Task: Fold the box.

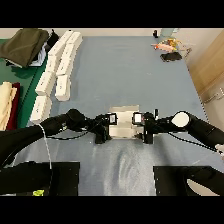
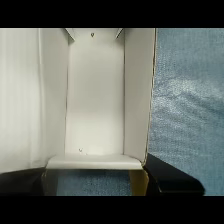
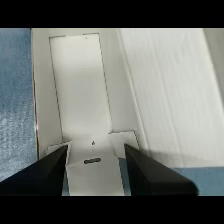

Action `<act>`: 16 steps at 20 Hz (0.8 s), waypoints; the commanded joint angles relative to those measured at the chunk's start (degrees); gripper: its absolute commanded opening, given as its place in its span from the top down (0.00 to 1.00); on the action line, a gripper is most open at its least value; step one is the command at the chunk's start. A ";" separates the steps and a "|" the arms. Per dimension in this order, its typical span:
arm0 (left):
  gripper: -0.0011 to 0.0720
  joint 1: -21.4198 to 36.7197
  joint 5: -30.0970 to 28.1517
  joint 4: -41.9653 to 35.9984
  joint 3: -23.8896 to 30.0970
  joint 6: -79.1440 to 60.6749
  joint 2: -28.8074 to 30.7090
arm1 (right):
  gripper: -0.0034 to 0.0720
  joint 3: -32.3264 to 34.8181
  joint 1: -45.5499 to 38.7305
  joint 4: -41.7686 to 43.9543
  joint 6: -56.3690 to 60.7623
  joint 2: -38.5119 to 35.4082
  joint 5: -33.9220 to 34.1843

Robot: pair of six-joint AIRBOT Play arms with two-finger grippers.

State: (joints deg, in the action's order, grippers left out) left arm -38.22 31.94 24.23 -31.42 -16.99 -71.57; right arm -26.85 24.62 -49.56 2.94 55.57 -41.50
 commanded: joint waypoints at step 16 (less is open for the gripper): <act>0.38 -0.02 -0.04 0.04 -0.07 -0.07 0.02 | 0.95 -2.36 -15.23 -44.04 100.96 -9.84 -16.48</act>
State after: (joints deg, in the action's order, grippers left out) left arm -38.22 31.90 24.25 -31.42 -17.08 -71.57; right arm -29.04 15.57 -96.23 89.65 43.64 -50.98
